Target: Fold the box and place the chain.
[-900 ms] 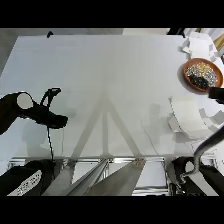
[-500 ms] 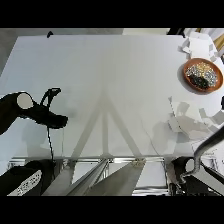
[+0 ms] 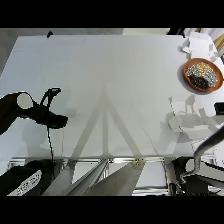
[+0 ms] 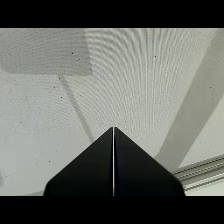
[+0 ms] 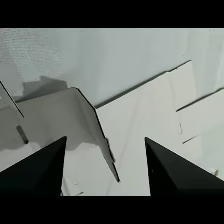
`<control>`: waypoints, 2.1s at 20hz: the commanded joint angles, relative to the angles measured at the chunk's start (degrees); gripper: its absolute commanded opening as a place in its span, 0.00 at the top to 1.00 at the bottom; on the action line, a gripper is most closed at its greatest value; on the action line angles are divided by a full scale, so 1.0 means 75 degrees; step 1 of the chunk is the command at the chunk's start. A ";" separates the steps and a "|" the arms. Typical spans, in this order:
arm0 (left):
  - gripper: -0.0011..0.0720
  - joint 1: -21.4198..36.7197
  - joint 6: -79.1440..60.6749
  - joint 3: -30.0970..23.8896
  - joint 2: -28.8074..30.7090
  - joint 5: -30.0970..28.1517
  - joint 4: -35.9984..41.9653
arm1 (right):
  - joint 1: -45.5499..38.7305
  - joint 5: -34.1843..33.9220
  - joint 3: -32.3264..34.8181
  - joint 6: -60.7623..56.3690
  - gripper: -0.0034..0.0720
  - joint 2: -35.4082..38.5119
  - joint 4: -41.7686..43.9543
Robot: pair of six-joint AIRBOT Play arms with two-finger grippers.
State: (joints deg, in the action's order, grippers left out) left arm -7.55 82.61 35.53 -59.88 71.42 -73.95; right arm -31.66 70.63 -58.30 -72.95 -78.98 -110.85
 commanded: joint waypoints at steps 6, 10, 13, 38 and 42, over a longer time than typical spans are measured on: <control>0.97 -0.0006 -0.0003 0.0000 0.0006 -0.0003 -0.0003 | 0.0003 0.0501 -0.0006 0.0224 0.93 -0.0664 0.0055; 0.97 -0.0006 -0.0006 0.0000 0.0006 -0.0003 -0.0003 | 0.0140 0.0562 0.0178 0.1306 0.93 0.0207 0.2425; 0.97 -0.0006 -0.0003 0.0000 0.0006 0.0000 -0.0003 | 0.0341 -0.0044 0.1256 0.2171 0.93 0.1475 0.4741; 0.53 -0.0009 -0.0874 -0.0006 -0.0003 -0.1119 0.0131 | 0.4427 -0.3637 0.5744 0.0699 0.93 0.6394 0.6773; 0.46 -0.0009 -0.4077 0.0181 -0.0475 -0.1912 0.3593 | 0.4427 -0.3634 0.5744 0.0699 0.93 0.6394 0.6840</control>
State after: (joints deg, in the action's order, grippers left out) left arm -7.57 68.77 35.92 -61.28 60.95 -64.47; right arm 1.43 43.44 -15.27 -67.53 -31.07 -59.92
